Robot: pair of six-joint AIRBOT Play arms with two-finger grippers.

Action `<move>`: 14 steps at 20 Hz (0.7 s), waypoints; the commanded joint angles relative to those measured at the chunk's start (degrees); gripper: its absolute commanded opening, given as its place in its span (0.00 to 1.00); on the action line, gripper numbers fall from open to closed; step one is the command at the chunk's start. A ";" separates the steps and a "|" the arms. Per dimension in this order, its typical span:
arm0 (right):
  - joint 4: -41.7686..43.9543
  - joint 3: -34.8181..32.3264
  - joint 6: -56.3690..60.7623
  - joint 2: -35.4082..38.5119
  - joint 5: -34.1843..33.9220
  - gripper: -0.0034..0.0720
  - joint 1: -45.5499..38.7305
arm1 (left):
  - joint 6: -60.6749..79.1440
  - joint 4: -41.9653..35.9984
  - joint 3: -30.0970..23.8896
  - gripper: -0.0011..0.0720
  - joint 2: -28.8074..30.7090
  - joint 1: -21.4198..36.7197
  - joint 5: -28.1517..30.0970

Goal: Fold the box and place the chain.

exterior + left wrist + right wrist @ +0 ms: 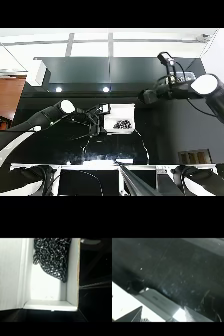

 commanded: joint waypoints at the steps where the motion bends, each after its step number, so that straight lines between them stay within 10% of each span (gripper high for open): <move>1: 0.13 5.20 0.59 -8.92 0.13 0.87 0.85 | -0.02 1.27 0.76 0.49 -0.02 0.09 0.04; 14: 5.40 6.84 -30.14 -12.92 20.04 0.87 4.26 | -0.17 2.62 0.79 0.49 0.00 0.09 0.07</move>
